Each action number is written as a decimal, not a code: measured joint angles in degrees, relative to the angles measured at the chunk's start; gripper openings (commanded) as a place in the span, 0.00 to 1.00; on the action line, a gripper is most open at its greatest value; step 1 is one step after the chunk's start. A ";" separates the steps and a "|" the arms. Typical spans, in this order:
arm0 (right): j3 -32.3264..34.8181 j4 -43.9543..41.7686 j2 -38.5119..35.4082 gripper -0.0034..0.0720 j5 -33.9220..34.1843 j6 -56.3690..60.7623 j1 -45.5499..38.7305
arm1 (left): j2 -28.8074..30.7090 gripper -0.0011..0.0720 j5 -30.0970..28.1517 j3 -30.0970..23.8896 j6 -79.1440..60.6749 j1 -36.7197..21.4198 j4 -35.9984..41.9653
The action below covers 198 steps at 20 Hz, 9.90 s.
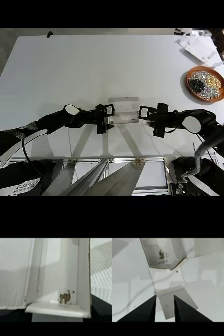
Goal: Fold the box and place the chain.
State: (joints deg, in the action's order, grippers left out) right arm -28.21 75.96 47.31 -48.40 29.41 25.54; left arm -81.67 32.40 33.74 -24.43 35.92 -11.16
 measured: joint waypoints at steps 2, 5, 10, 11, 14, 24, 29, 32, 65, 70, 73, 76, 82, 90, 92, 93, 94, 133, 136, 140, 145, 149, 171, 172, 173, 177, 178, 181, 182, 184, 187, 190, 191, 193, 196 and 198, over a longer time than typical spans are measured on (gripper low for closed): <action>0.26 0.02 2.19 0.35 2.64 -1.25 0.00 | 0.00 0.39 0.00 0.00 0.00 0.00 0.00; 0.46 -3.41 5.42 0.35 8.07 -3.72 0.00 | 0.00 0.39 0.00 0.00 0.00 0.00 0.00; 0.52 -9.20 10.14 0.35 12.17 -13.57 0.00 | 0.00 0.39 -0.02 0.00 0.00 0.00 0.00; 0.52 -9.88 10.69 0.35 12.46 -15.23 -0.02 | 0.00 0.39 -0.02 0.00 0.00 0.00 0.00; 0.52 -11.21 11.72 0.34 12.92 -18.53 0.00 | 0.00 0.39 -0.02 0.00 0.02 0.00 0.00; 0.52 -21.07 13.44 0.25 13.42 -23.54 -0.02 | 0.00 0.39 -0.02 0.00 0.00 0.00 0.00; 0.52 -24.98 15.02 0.25 13.86 -26.51 -0.02 | 0.00 0.39 -0.02 0.00 0.00 0.00 0.00; 0.52 -26.75 15.45 0.28 14.84 -28.17 -0.02 | 0.00 0.39 -0.02 0.00 0.00 -0.02 0.00; 0.50 -20.94 0.02 0.06 2.69 4.37 -13.05 | 0.00 0.39 -0.02 0.02 -0.02 0.00 0.00; 0.50 -13.86 -0.94 0.05 -0.98 27.02 -22.53 | 0.00 0.39 -0.02 0.02 -0.02 0.00 0.00; 0.50 -13.05 2.89 0.05 -1.84 32.52 -24.41 | 0.00 0.39 -0.02 0.02 -0.02 0.00 0.00; 0.50 -13.81 9.03 0.05 -1.79 34.45 -24.33 | 0.00 0.39 -0.02 0.00 0.00 0.00 0.00; 0.46 -20.81 18.71 0.05 1.55 31.56 -19.80 | 0.00 0.39 -0.02 0.02 0.02 0.00 0.02; -0.55 -27.93 18.75 0.05 1.55 27.10 -17.84 | 0.00 0.39 0.00 0.02 0.04 0.00 0.02; -1.66 -28.30 16.87 0.05 0.50 26.67 -17.84 | 0.00 0.39 -0.02 0.02 0.04 0.00 0.02; -2.19 -28.46 15.85 0.06 -0.76 26.45 -17.81 | 0.00 0.39 -0.02 0.00 0.04 0.00 0.00; -2.64 -28.50 14.95 0.07 -1.64 26.32 -17.79 | 0.00 0.39 -0.02 0.02 0.04 0.00 0.02; -4.50 -22.56 22.62 0.05 -8.59 32.09 -24.00 | 0.00 0.39 0.00 0.00 0.02 0.00 0.00; -4.42 -24.55 25.24 0.05 -6.99 30.82 -21.68 | 0.00 0.39 0.00 0.02 0.02 0.00 0.00; -4.46 -27.26 26.23 0.15 -6.73 28.22 -20.57 | 0.00 0.39 0.00 0.02 0.02 0.00 0.00; -4.74 -29.86 23.04 0.16 -6.56 26.05 -20.20 | 0.00 0.39 0.00 0.02 0.02 0.00 0.02; -4.94 -31.74 20.48 0.23 -8.44 24.26 -20.13 | 0.00 0.39 0.00 0.02 0.02 0.00 0.02; -5.77 -35.26 19.43 0.77 -11.30 22.49 -16.37 | 0.00 0.39 -0.04 0.00 0.04 0.02 0.04; -5.79 -35.06 19.43 0.78 -10.32 23.43 -15.98 | 0.00 0.39 -0.02 0.00 0.02 0.02 0.02; -5.81 -34.86 19.43 0.78 -9.16 24.65 -15.28 | 0.00 0.39 0.00 0.00 0.02 0.02 0.02; -6.54 -33.35 19.43 0.77 -4.57 30.03 -11.13 | 0.00 0.39 0.17 0.00 0.00 0.02 0.00; -6.91 -32.52 19.43 0.77 -3.56 32.00 -9.90 | 0.00 0.39 0.22 0.00 0.00 0.02 0.00; -8.28 -29.09 19.43 0.75 -1.55 38.18 -6.64 | 0.00 0.39 0.28 0.00 0.00 0.02 0.00; -8.90 -27.34 19.45 0.75 -0.94 40.63 -5.57 | 0.00 0.39 0.31 0.00 0.02 0.02 0.00; -9.97 -23.50 19.45 0.75 0.00 45.62 -3.69 | 0.00 0.39 0.35 0.00 0.00 0.02 0.00; -11.15 -17.55 19.96 0.75 0.87 53.59 -0.92 | 0.00 0.39 0.44 0.00 0.00 0.02 -0.02; -12.48 -13.60 21.35 0.75 1.25 59.71 2.19 | -0.02 0.39 0.44 0.00 0.02 0.02 -0.02; -13.09 -12.24 21.90 0.75 1.25 61.72 3.23 | 0.00 0.39 0.44 0.00 0.04 0.02 0.00; -14.43 -9.90 23.02 0.74 1.20 65.68 4.98 | -0.02 0.39 0.48 0.00 0.11 0.02 0.00; -15.87 -7.21 24.44 0.71 0.98 70.86 6.86 | 0.00 0.39 0.46 0.00 0.13 0.00 0.00; -16.33 -5.44 25.46 0.71 0.55 74.49 8.04 | 0.00 0.39 0.48 0.00 0.07 0.00 0.00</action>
State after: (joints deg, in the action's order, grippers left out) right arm -44.53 70.52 72.77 -47.86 103.90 33.58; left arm -81.67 32.88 33.74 -24.36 35.92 -11.16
